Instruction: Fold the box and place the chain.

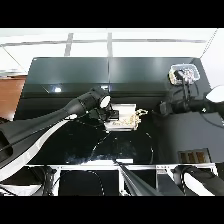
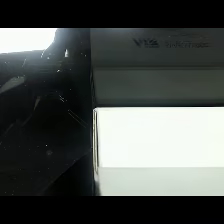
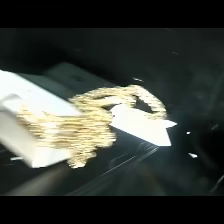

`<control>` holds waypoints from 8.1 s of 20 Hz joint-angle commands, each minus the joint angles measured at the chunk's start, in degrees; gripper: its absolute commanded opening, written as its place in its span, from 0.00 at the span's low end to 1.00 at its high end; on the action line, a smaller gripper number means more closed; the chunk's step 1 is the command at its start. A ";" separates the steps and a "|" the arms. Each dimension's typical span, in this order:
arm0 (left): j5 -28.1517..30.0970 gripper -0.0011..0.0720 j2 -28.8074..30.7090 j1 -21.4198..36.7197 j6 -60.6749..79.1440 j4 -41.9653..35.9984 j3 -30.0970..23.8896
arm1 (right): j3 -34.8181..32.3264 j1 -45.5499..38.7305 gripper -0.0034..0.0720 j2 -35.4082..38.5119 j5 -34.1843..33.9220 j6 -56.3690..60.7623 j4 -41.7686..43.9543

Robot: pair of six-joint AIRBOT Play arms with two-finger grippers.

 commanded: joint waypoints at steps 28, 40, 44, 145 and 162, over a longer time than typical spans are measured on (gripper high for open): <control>0.04 0.05 0.02 0.00 0.00 -0.02 0.02 | -7.58 15.39 0.79 -14.08 -18.78 -73.26 13.33; 0.02 0.05 0.02 0.00 0.00 0.00 0.02 | -7.56 15.08 0.07 -1.29 -19.12 -42.38 1.81; 0.04 0.05 0.02 0.00 0.00 0.00 0.02 | -7.04 15.08 0.07 9.40 -11.61 -31.50 3.32; 20.57 0.78 33.62 22.29 41.09 -30.99 -38.58 | -7.04 2.01 0.52 8.37 -2.67 -23.80 21.73; 18.08 0.99 15.43 24.74 146.53 -52.52 -32.52 | -7.04 2.03 0.52 8.37 -0.87 -18.84 17.73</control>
